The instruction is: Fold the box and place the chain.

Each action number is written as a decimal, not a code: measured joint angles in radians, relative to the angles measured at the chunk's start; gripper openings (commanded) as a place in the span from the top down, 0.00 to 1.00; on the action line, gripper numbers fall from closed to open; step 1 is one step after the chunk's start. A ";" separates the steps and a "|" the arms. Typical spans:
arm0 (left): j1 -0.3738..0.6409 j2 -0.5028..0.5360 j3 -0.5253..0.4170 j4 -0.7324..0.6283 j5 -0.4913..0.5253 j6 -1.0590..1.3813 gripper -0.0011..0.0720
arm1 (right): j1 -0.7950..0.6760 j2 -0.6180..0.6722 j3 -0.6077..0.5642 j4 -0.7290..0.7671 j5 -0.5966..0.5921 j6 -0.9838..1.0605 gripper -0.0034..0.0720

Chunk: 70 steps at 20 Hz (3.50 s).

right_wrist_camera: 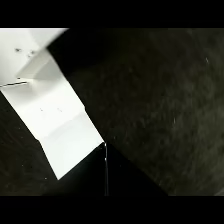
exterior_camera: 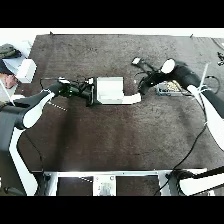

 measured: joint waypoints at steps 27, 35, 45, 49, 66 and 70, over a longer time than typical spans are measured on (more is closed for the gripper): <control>0.000 0.000 0.000 0.000 0.000 0.000 0.60 | -0.149 -0.129 -0.214 0.713 0.097 0.089 0.83; 0.000 0.000 0.000 0.000 0.000 0.000 0.60 | -0.071 -0.129 -0.113 0.625 0.112 0.091 0.30; 0.000 0.000 0.000 0.000 0.000 0.000 0.60 | 0.021 -0.130 -0.039 0.451 0.058 0.218 0.44; 0.000 0.000 0.000 0.000 0.000 -0.001 0.60 | 0.051 -0.130 -0.031 0.408 0.039 0.272 0.44; 0.000 0.000 0.000 0.000 0.000 -0.007 0.60 | 0.204 -0.149 0.073 0.015 -0.022 0.709 0.44; 0.000 0.000 0.000 0.000 0.000 -0.008 0.60 | 0.222 -0.188 0.148 -0.068 0.035 0.795 0.44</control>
